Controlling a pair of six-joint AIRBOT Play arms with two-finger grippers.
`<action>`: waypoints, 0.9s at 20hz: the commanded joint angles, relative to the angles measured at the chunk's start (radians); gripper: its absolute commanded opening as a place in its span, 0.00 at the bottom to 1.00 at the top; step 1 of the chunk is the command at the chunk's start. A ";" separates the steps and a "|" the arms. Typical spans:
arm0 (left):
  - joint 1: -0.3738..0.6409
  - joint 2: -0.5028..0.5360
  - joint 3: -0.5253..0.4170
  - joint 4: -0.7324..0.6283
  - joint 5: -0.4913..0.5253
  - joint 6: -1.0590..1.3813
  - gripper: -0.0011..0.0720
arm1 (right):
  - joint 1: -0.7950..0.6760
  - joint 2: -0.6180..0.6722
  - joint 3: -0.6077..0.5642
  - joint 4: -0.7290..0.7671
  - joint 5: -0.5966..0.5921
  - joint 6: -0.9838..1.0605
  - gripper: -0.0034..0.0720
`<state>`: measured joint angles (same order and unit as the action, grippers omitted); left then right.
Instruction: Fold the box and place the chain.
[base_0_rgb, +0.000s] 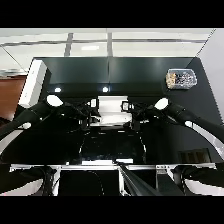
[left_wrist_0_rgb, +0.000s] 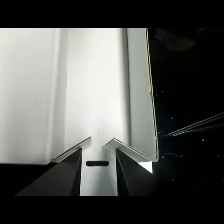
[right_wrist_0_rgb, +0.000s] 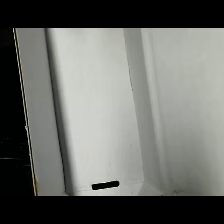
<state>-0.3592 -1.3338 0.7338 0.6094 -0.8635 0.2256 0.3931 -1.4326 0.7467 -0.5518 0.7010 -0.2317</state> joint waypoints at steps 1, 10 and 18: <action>-0.017 -0.014 0.001 -0.032 0.027 -0.002 0.36 | 0.000 0.000 0.001 0.001 -0.002 0.001 0.30; -0.023 -0.052 0.002 -0.051 0.042 -0.027 0.12 | 0.000 0.000 0.001 0.001 -0.002 0.001 0.30; -0.018 -0.044 0.024 -0.008 0.037 -0.130 0.26 | 0.000 0.000 0.001 0.001 -0.002 0.001 0.30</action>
<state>-0.3805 -1.3834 0.7444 0.5701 -0.8188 0.1711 0.3931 -1.4326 0.7467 -0.5503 0.6983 -0.2302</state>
